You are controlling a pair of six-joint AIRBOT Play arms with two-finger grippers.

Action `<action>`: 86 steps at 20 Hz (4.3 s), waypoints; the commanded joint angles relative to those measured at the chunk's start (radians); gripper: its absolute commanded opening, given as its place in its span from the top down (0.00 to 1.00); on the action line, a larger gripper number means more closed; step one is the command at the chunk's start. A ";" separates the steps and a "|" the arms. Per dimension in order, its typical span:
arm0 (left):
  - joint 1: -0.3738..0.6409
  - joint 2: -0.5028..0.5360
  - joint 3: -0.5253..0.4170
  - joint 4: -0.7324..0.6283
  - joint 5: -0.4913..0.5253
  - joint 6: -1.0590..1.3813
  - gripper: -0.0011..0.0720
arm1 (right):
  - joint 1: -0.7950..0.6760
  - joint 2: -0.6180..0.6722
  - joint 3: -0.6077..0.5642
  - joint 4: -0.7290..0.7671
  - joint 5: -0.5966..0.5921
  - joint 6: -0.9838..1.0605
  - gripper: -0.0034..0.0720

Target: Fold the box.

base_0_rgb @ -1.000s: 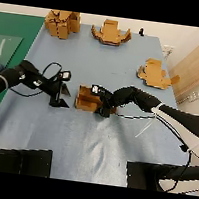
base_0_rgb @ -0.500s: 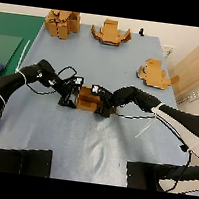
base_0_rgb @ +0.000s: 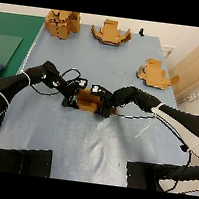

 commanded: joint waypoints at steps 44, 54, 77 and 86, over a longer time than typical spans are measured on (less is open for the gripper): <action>-0.002 0.014 0.000 0.031 0.053 -0.145 0.96 | 0.000 -0.223 0.510 0.100 -0.126 0.480 0.94; -0.001 0.014 0.000 0.062 0.046 -0.145 0.96 | -0.001 -0.260 0.509 0.058 -0.209 0.481 0.94; -0.001 0.014 0.000 0.062 0.055 -0.148 0.96 | -0.106 0.233 0.087 -0.237 -0.358 0.431 0.94; -0.001 0.014 0.000 0.062 0.055 -0.148 0.96 | -0.035 0.093 -0.008 -0.134 -0.003 0.249 0.31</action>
